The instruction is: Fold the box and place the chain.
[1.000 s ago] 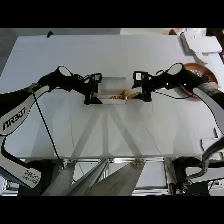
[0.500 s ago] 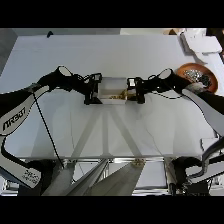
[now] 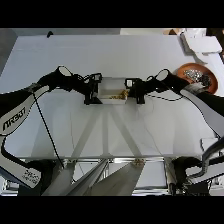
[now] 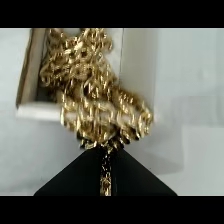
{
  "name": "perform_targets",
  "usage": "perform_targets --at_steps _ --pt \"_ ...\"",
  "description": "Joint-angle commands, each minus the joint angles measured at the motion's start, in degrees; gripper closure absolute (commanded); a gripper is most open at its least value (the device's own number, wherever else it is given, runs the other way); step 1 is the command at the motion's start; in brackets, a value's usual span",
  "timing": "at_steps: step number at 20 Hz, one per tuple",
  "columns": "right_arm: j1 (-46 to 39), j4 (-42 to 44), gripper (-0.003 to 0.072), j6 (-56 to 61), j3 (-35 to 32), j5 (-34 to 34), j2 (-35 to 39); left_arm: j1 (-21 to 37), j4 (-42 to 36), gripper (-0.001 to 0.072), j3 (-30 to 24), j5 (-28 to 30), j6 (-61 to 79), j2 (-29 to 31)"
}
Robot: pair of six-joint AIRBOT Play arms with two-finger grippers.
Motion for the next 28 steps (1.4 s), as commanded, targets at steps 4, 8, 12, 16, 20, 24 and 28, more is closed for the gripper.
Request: perform_targets --at_steps 4,8,12,16,20,24,28 --pt "0.2 -9.8 0.0674 17.4 0.0 -1.4 7.9 0.0 0.0 0.0434 0.0 0.0 0.0 0.0" --pt "2.4 -10.6 0.0674 26.1 0.0 -0.8 14.6 0.0 0.0 0.0434 0.0 0.0 0.0 0.0" --pt "7.7 -10.6 0.0674 30.6 0.1 -1.2 19.9 0.0 0.0 0.0434 0.0 0.0 0.0 0.0" --pt "15.1 -10.6 0.0674 35.6 1.8 -4.8 20.9 0.0 0.0 0.0434 0.0 0.0 0.0 0.0" --pt "22.1 -10.5 0.0673 35.8 1.9 -13.8 20.9 0.0 0.0 0.0434 0.0 0.0 0.0 0.0" --pt "25.0 -10.6 0.0673 43.0 1.9 -20.3 20.6 0.0 0.0 0.0434 0.0 0.0 0.0 0.0" --pt "24.8 -11.0 0.0673 47.7 1.9 -19.9 18.4 0.0 0.0 0.0434 0.0 0.0 0.0 0.0"
